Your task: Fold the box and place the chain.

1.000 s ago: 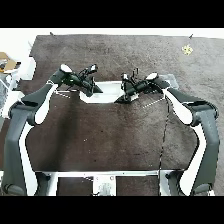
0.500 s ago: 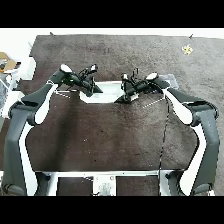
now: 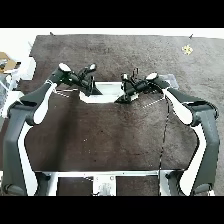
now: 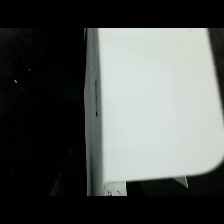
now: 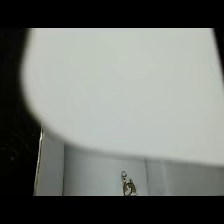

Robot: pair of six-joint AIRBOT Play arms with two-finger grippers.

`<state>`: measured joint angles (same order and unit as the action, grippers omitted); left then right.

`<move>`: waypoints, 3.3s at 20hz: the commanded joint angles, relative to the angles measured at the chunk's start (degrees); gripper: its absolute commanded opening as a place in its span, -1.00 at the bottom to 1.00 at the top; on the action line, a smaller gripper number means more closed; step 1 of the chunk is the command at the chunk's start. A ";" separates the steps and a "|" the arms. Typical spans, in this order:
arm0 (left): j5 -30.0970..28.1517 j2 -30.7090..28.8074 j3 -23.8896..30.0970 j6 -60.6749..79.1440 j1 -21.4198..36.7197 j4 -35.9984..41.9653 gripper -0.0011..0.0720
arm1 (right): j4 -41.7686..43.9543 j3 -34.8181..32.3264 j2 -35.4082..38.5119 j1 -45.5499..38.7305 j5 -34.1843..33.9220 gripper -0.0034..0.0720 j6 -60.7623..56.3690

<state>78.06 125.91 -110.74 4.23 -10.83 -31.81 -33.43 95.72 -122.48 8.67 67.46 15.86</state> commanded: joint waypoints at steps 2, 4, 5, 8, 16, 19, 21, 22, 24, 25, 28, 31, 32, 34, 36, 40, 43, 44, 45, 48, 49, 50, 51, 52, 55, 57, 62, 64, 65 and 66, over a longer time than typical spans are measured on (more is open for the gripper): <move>7.54 -3.72 0.02 -6.54 4.44 -0.04 0.04 | 0.02 0.00 -0.02 -0.02 0.07 0.54 -0.02; 13.49 -5.55 0.04 -11.21 6.88 1.79 0.04 | 0.02 0.00 -0.02 -0.02 0.07 0.54 -0.02; 16.98 -5.60 0.04 -14.10 7.74 4.66 0.04 | 0.02 0.00 -0.02 -0.02 0.09 0.54 -0.02; 21.38 -5.42 0.11 -18.99 7.32 7.34 -0.55 | 0.02 0.00 -0.02 -0.02 0.07 0.54 -0.02; 7.74 -5.11 0.09 -18.97 0.90 5.99 -0.95 | 0.02 0.00 -0.02 -0.02 0.07 0.54 -0.02; -2.05 -5.11 0.11 -20.94 0.87 4.83 -0.95 | 0.02 0.00 -0.02 -0.04 0.07 0.54 -0.02; -5.27 -5.03 0.09 -22.01 0.87 4.74 -0.95 | 0.02 0.00 -0.02 -0.02 0.07 0.54 -0.02; -6.29 -4.83 0.11 -22.05 0.87 4.74 -0.95 | 0.02 0.00 -0.02 -0.02 0.07 0.54 -0.02; -8.48 -4.46 0.11 -22.47 0.87 3.58 -0.95 | 0.02 0.00 -0.02 -0.02 0.07 0.54 -0.02; -9.57 -4.00 0.11 -23.23 0.87 2.86 -0.95 | 0.02 0.00 -0.02 -0.02 0.07 0.54 -0.02; -11.15 -1.97 0.11 -26.47 0.87 -0.42 -0.95 | 0.02 0.00 -0.02 -0.04 0.07 0.54 -0.02; -10.73 -0.35 0.11 -26.77 0.87 -1.42 -0.95 | 0.02 0.00 -0.02 -0.02 0.07 0.54 -0.02; -10.34 -0.09 0.11 -26.75 0.87 -1.40 -0.95 | 0.02 0.00 -0.02 -0.02 0.07 0.54 -0.02; -9.46 -0.07 0.09 -26.75 0.87 -1.22 -0.95 | 0.02 0.00 -0.02 -0.02 0.07 0.54 -0.02; -8.57 -0.07 0.09 -26.71 0.87 -0.83 -0.95 | 0.02 0.00 -0.02 -0.02 0.07 0.54 -0.02; -8.74 -0.52 0.02 -26.12 0.94 1.14 -0.95 | 0.02 0.00 -0.02 -0.02 0.07 0.54 -0.02; -10.43 -3.54 0.02 -24.63 1.07 1.03 -0.95 | 0.02 0.00 -0.02 -0.02 0.07 0.54 -0.02; -10.84 -5.11 0.02 -24.50 1.33 0.74 -0.95 | 0.02 0.00 -0.02 -0.02 0.07 0.54 -0.02; -10.99 -6.97 0.02 -24.00 1.88 0.28 -0.95 | 0.02 0.00 -0.02 -0.04 0.07 0.54 -0.02; -7.91 -12.24 0.02 -23.67 4.02 -2.82 -0.95 | 0.02 0.00 -0.02 -0.02 0.07 0.54 -0.02; -5.62 -13.86 0.04 -23.67 4.85 -4.15 -0.95 | 0.02 0.00 -0.02 -0.02 0.07 0.54 -0.02; -3.21 -14.80 0.04 -23.67 5.27 -5.40 -0.95 | 0.02 0.00 -0.02 -0.02 0.09 0.54 -0.02; -0.37 -15.52 0.04 -23.65 5.60 -6.49 -0.95 | 0.02 0.00 -0.02 -0.02 0.07 0.54 -0.02; 2.91 -15.65 0.04 -23.08 5.57 -7.98 -0.95 | 0.02 0.00 -0.02 -0.02 0.07 0.54 -0.02; 8.46 -14.56 0.72 -15.82 3.96 -14.93 0.62 | 0.02 0.00 -0.02 -0.04 0.07 0.54 -0.02; 5.66 -14.25 3.23 -10.60 2.62 -17.92 0.62 | 0.02 0.00 -0.02 -0.02 0.09 0.54 -0.02; -10.19 -14.23 14.58 -2.58 -0.44 -18.84 0.91 | 0.02 0.00 -0.02 -0.02 0.07 0.54 -0.02; -15.10 -14.23 17.42 -1.73 -1.75 -18.84 0.91 | 0.02 0.00 -0.02 -0.02 0.07 0.54 -0.02; -16.24 -14.23 18.03 -1.77 -2.10 -18.80 0.91 | 0.02 0.00 -0.02 -0.02 0.09 0.54 -0.02; -16.57 -14.16 18.14 -1.77 -2.43 -18.80 0.91 | 0.02 0.00 -0.02 -0.02 0.07 0.54 -0.02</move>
<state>67.22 111.68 -95.42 0.16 -11.99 -49.98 -33.43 95.74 -122.50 8.64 67.48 15.86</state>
